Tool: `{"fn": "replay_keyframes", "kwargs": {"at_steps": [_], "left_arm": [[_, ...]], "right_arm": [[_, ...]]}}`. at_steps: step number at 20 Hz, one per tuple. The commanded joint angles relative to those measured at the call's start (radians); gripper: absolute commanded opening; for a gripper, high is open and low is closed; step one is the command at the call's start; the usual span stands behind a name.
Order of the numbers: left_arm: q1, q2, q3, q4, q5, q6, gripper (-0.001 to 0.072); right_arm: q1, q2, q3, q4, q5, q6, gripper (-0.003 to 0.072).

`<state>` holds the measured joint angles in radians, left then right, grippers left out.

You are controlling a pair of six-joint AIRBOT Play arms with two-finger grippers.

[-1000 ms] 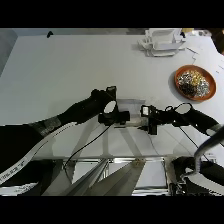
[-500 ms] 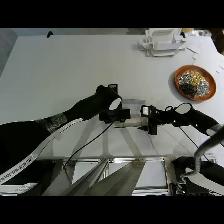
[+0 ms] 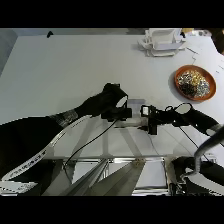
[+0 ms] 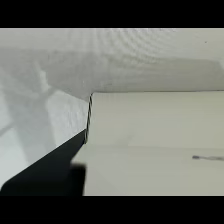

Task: Fold the box and place the chain.

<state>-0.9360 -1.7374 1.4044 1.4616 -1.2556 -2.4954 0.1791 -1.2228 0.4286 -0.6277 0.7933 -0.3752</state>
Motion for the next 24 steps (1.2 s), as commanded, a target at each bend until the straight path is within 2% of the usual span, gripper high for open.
{"fn": "replay_keyframes", "kwargs": {"at_steps": [1,2,3,7,8,9,13,15,16,17,18,24], "left_arm": [[-0.005,-0.017,0.010,0.006,-0.005,-0.027,0.0255],[-0.008,-0.022,0.010,0.006,-0.006,-0.027,0.0165],[-0.013,-0.027,0.010,0.006,-0.006,-0.027,0.0133],[-0.031,-0.046,0.010,0.006,-0.006,-0.027,0.0130],[-0.031,-0.046,0.010,0.006,-0.006,-0.027,0.0084],[-0.030,-0.046,0.010,0.007,-0.005,-0.027,0.0006],[-0.030,-0.046,0.010,0.006,-0.006,-0.027,0.0005],[-0.030,-0.043,0.010,0.005,-0.006,-0.026,0.0020],[-0.028,-0.039,0.010,0.005,-0.006,-0.026,0.0090],[-0.024,-0.031,0.010,0.006,-0.006,-0.026,0.0207],[-0.022,-0.023,0.010,0.006,-0.009,-0.025,0.0283],[-0.010,-0.011,0.010,0.006,-0.057,-0.017,0.0295]], "right_arm": [[0.000,0.001,0.000,0.000,0.000,0.000,0.0310],[0.000,0.001,0.000,0.000,0.000,0.000,0.0310],[0.000,0.001,0.000,0.000,0.000,0.000,0.0310],[0.000,0.001,0.000,0.000,0.000,0.000,0.0310],[0.000,0.001,0.000,0.000,0.000,0.000,0.0310],[0.000,0.001,0.000,0.000,0.000,0.000,0.0310],[0.000,0.001,0.000,0.000,0.000,0.000,0.0310],[0.000,0.001,0.000,0.000,0.000,0.000,0.0310],[0.000,0.001,0.000,0.000,0.000,0.000,0.0310],[0.000,0.001,0.000,0.000,0.000,0.000,0.0310],[0.000,0.001,0.000,0.000,0.000,0.000,0.0310],[0.000,0.001,0.000,0.000,0.000,0.000,0.0310]]}}
